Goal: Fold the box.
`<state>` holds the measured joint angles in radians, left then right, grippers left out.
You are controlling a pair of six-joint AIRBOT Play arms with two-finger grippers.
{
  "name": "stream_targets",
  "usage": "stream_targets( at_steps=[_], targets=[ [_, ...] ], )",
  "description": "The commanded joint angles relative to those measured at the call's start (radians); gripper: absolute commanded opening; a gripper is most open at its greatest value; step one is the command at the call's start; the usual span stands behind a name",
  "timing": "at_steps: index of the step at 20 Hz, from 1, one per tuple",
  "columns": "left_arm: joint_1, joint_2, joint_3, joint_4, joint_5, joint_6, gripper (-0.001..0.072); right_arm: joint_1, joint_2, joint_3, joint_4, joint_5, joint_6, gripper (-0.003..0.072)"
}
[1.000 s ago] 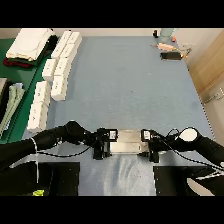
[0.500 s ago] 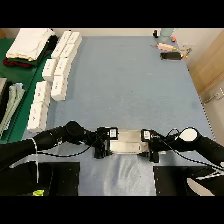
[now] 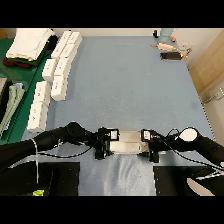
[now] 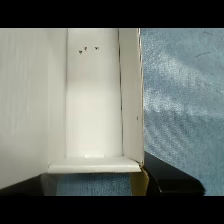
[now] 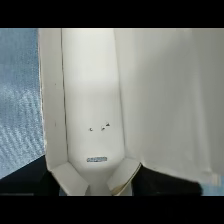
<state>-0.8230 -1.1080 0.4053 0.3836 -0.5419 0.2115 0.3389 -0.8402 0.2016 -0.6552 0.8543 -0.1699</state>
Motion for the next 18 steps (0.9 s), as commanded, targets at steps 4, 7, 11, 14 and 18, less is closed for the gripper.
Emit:
stream_targets(
  at_steps=[4, 7, 11, 14, 18],
  targets=[
    [0.000, 0.000, 0.001, 0.001, -0.002, 0.000, 0.0526, -0.001, 0.000, 0.000, 0.000, 0.000, 0.001, 0.0537],
    [0.000, 0.000, 0.001, 0.001, -0.002, 0.000, 0.0526, -0.001, 0.000, 0.001, 0.000, 0.000, 0.001, 0.0537],
    [0.000, 0.000, 0.001, 0.001, -0.002, 0.000, 0.0526, -0.001, 0.000, 0.001, 0.000, 0.000, 0.001, 0.0537],
    [0.000, 0.000, 0.001, 0.001, -0.002, 0.000, 0.0526, -0.001, 0.000, 0.001, 0.000, 0.000, 0.001, 0.0537],
    [0.000, 0.000, 0.001, 0.001, -0.002, 0.000, 0.0526, -0.001, 0.000, 0.001, 0.032, 0.008, 0.018, 0.0720]
  ],
)
